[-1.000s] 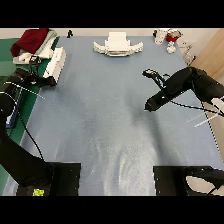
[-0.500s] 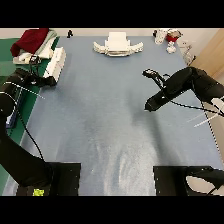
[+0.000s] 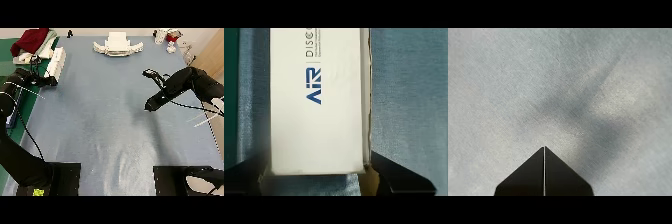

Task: Fold the box.

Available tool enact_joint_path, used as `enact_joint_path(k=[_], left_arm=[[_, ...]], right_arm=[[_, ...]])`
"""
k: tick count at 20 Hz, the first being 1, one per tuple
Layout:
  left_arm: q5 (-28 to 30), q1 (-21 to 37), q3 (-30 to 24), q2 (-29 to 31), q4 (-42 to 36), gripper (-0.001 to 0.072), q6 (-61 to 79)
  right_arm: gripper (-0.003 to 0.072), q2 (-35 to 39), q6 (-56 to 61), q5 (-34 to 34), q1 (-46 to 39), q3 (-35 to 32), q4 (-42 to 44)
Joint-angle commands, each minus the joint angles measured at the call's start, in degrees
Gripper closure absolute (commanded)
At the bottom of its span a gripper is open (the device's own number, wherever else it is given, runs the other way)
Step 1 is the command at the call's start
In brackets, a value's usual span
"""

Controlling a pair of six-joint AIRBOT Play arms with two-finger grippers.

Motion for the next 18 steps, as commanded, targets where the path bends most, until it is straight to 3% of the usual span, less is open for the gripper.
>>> enact_joint_path(k=[1,9,14,18], left_arm=[[-3.6,0.4,0.9,0.1,0.7,0.0013,0.0],[-18.6,3.0,9.4,0.1,1.0,0.0013,-1.8],[-28.8,3.7,17.5,0.2,9.1,0.0013,-9.5],[-35.9,3.3,23.2,2.1,9.2,0.0013,-10.4]], right_arm=[[0.0683,0.0,0.0,0.0,0.0,0.0,0.0],[0.0683,0.0,0.0,0.0,0.0,0.0,0.0],[0.0683,0.0,0.0,0.0,0.0,0.0,0.0],[0.0683,0.0,0.0,0.0,0.0,0.0,0.0]])
